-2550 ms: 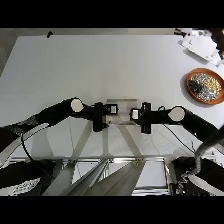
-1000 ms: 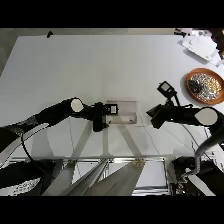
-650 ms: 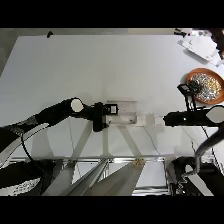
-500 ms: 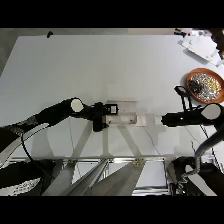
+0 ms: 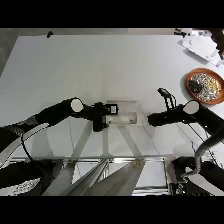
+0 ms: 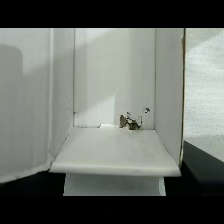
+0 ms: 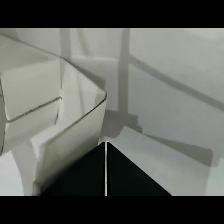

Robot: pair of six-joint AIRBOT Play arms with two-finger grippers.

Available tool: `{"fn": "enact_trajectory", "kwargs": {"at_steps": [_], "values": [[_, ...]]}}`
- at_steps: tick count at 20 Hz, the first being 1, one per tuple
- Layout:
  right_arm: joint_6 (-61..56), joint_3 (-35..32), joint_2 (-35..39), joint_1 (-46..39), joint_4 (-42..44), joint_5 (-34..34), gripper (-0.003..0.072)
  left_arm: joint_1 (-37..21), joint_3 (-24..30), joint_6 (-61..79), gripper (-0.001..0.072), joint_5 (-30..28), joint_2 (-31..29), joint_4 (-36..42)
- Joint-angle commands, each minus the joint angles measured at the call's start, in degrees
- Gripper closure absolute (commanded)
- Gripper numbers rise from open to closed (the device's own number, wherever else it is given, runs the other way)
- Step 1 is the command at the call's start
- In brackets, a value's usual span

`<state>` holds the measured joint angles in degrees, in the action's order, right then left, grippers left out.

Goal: Fold the box and place the chain.

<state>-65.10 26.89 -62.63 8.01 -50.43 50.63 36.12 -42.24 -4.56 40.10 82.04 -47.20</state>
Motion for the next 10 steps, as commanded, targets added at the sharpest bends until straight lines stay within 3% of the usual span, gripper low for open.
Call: {"fn": "enact_trajectory", "kwargs": {"at_steps": [1, 4, 5, 6, 7, 10], "values": [[2.5, 0.0, -0.7, 0.6, 2.9, -4.0, 0.0671, 0.0, 0.0, 0.0, 0.0697, 0.0, 0.0, 0.0], [3.2, 0.1, -0.7, 0.6, 3.6, -3.6, 0.0670, 0.0, 0.0, 0.0, 0.0696, 0.0, 0.0, 0.0], [6.1, 0.4, -0.7, 0.6, 4.7, -2.0, 0.0631, 0.0, 0.0, 0.0, 0.0696, 0.0, 0.0, 0.0], [8.8, 1.0, -0.7, 0.6, 6.0, 0.6, 0.0451, 0.0, 0.0, 0.0, 0.0696, 0.0, 0.0, 0.0], [10.1, 1.6, -0.6, 0.6, 7.0, 2.1, 0.0382, 0.0, 0.0, 0.0, 0.0696, 0.0, 0.0, 0.0], [11.2, 2.5, -0.6, 0.6, 9.3, 2.4, 0.0382, 0.0, 0.0, 0.0, 0.0697, 0.0, 0.0, 0.0]]}}
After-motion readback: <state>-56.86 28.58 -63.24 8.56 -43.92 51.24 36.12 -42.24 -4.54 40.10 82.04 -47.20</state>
